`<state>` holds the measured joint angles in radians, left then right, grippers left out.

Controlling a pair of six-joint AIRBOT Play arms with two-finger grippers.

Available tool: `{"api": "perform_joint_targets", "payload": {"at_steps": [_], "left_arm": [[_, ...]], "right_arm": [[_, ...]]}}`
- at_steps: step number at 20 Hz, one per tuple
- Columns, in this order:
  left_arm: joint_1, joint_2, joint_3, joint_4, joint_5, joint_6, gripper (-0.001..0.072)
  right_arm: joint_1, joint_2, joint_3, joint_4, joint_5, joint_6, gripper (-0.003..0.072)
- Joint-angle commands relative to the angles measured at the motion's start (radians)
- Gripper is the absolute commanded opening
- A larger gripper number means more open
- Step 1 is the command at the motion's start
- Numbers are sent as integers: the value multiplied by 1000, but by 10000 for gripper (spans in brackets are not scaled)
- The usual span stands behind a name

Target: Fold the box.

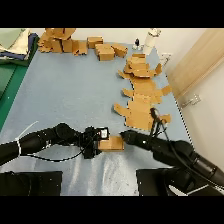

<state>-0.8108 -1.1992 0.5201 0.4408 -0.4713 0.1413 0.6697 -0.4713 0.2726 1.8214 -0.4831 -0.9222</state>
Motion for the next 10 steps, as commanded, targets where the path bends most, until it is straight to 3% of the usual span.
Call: {"api": "perform_joint_targets", "payload": {"at_steps": [1, 3, 10], "left_arm": [[0, 0, 0, 0, 22, 0, 385], [0, 0, 0, 0, 28, 0, 385], [0, 1, 0, 0, 16, 0, 385]], "right_arm": [[-191, -5, 131, -272, -397, 61, 3], [-251, -15, 159, -273, -457, 31, 3], [-265, -34, 159, -258, -440, 29, 3]]}}
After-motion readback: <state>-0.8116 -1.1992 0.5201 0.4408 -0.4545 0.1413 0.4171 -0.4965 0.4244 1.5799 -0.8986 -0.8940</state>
